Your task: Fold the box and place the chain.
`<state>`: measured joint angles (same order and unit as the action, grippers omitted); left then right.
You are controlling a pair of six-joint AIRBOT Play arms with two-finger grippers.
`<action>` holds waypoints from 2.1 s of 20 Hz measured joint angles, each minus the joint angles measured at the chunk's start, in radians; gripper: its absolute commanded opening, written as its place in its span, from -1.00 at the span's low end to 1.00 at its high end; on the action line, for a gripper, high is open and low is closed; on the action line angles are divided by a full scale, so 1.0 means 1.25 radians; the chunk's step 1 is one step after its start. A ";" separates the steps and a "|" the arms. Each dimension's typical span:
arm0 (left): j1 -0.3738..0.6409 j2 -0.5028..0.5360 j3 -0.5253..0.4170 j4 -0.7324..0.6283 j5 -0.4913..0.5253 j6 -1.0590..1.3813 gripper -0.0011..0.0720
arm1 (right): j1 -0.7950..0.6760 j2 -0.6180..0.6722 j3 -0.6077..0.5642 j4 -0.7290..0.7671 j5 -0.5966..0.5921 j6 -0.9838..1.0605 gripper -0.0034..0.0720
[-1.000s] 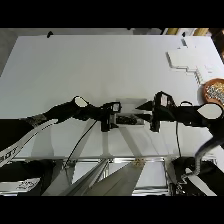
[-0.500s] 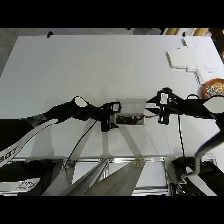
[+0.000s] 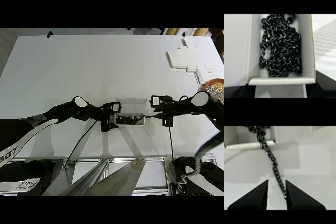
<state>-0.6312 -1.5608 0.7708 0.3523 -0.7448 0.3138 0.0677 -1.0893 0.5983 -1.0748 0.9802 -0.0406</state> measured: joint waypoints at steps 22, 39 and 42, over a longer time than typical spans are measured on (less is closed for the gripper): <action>0.000 0.000 0.000 0.000 0.000 0.000 -0.18 | -0.001 -0.071 -0.006 -0.032 -0.016 -0.034 -0.86; 0.000 0.000 0.000 0.000 0.000 0.000 -0.18 | 0.036 0.054 -0.006 -0.044 0.001 -0.028 -0.51; 0.000 0.000 0.000 0.000 0.000 0.000 -0.18 | 0.036 0.010 -0.006 -0.062 -0.016 -0.028 -0.50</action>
<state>-0.6312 -1.5608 0.7708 0.3523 -0.7448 0.3138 0.1131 -1.0767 0.5911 -1.1519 0.9604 -0.0757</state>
